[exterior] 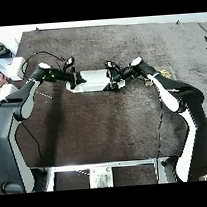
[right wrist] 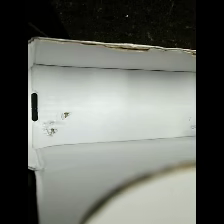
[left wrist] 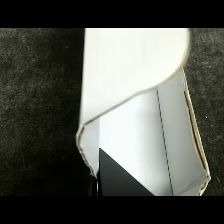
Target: Fold the box and place the chain.
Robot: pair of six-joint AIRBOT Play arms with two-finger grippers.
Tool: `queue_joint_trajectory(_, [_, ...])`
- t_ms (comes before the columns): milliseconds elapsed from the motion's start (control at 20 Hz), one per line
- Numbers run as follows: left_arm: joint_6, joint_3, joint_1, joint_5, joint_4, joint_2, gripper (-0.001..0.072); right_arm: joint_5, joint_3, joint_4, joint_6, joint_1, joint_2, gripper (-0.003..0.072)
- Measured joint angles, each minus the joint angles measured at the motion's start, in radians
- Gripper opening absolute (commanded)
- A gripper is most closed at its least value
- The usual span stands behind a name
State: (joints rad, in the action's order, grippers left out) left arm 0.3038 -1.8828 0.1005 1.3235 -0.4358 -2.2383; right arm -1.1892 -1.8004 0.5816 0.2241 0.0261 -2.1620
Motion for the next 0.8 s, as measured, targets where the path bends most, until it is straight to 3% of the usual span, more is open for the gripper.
queue_joint_trajectory(50, [0.000, 0.000, 0.000, 0.000, 0.000, 0.000, 0.0012, 0.000, 0.000, -0.001, 0.000, -0.001, -0.001, 0.0542])
queue_joint_trajectory(350, [0.000, 0.000, 0.001, 0.000, 0.000, 0.000, 0.0012, -0.001, 0.000, -0.005, 0.002, -0.002, -0.009, 0.0536])
queue_joint_trajectory(400, [0.000, 0.000, 0.001, 0.000, 0.000, 0.000, 0.0012, -0.001, 0.000, -0.005, 0.004, -0.002, -0.009, 0.0479])
queue_joint_trajectory(500, [0.000, 0.000, 0.001, 0.000, 0.000, 0.000, 0.0012, -0.001, 0.000, -0.004, 0.007, -0.002, -0.010, 0.0471])
queue_joint_trajectory(550, [0.000, 0.000, 0.001, 0.000, 0.000, 0.000, 0.0012, 0.000, 0.000, -0.004, 0.009, -0.002, -0.010, 0.0358])
queue_joint_trajectory(800, [0.000, 0.000, 0.001, 0.000, 0.000, 0.000, 0.0012, 0.013, 0.000, -0.001, 0.019, -0.002, -0.010, 0.0336])
